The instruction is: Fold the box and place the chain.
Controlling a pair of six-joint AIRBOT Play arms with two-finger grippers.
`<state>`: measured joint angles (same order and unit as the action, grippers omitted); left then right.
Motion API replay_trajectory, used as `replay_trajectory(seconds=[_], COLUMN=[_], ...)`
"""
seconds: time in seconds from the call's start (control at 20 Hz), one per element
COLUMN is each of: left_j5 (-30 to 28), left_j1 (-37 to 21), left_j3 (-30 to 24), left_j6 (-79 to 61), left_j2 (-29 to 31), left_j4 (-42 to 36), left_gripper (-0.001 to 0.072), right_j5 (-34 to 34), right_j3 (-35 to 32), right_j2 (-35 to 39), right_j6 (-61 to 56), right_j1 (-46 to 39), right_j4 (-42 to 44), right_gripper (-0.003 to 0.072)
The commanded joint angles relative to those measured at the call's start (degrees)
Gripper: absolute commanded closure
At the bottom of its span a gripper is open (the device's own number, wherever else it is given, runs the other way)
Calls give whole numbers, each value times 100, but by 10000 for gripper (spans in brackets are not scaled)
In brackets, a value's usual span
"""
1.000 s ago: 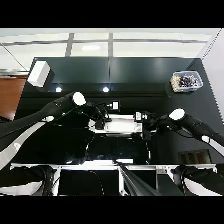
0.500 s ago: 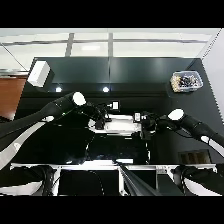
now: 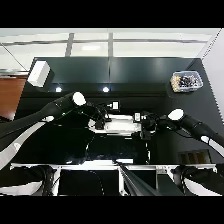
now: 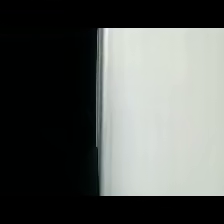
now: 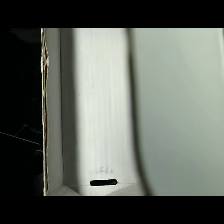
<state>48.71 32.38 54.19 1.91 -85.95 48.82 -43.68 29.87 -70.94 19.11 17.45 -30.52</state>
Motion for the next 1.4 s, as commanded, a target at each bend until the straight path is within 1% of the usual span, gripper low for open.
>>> replay_trajectory(seconds=[0.0,0.2,0.25,1.1,1.2,1.25,1.3,1.35], left_j5=[-17,-15,-15,-20,-26,-22,-20,-24], left_j1=[-4,-4,-4,-4,-4,-4,-4,-4], left_j3=[7,7,7,7,7,9,9,11], left_j6=[0,0,0,0,0,0,11,133], left_j2=[2,2,2,2,2,2,9,33], left_j4=[0,0,0,0,2,2,0,0], left_gripper=[686,686,686,686,674,520,316,301], right_j5=[2,0,-2,0,0,0,0,2], right_j3=[0,0,0,0,0,0,0,0], right_j2=[-4,-4,-4,-4,-4,-4,-4,-4], right_j6=[-2,0,0,-2,-2,-2,-2,-2], right_j1=[7,7,7,4,4,4,4,4], right_j4=[2,2,2,4,4,4,4,4], right_gripper=[165,175,273,269,270,270,269,270])
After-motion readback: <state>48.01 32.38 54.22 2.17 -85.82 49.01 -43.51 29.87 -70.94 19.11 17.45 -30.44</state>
